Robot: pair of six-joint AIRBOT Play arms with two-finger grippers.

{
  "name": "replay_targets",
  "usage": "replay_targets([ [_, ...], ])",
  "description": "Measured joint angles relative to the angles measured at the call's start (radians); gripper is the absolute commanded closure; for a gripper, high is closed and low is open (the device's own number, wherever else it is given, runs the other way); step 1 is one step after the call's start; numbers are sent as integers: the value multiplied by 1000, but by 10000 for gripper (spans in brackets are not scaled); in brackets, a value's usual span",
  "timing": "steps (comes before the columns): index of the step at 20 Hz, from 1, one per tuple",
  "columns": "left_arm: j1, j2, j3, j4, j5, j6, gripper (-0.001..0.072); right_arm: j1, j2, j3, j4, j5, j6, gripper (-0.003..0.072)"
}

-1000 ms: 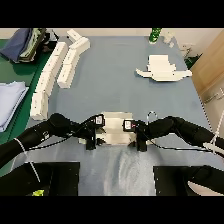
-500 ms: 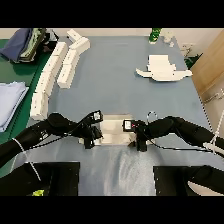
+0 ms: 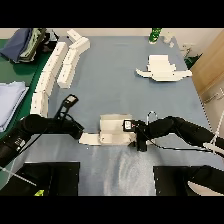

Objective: Fold the box.

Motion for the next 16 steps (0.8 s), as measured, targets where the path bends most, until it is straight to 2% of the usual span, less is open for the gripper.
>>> replay_targets([
  [2,79,33,-2,124,-71,-244,694,0,0,0,0,0,0,201],
  [5,165,29,-12,175,-132,-404,695,0,0,0,0,0,0,201],
  [9,188,-51,-42,30,-146,-371,696,0,0,0,0,0,0,201],
  [16,79,-211,-92,-232,-63,-237,696,0,0,0,-1,0,0,201],
])
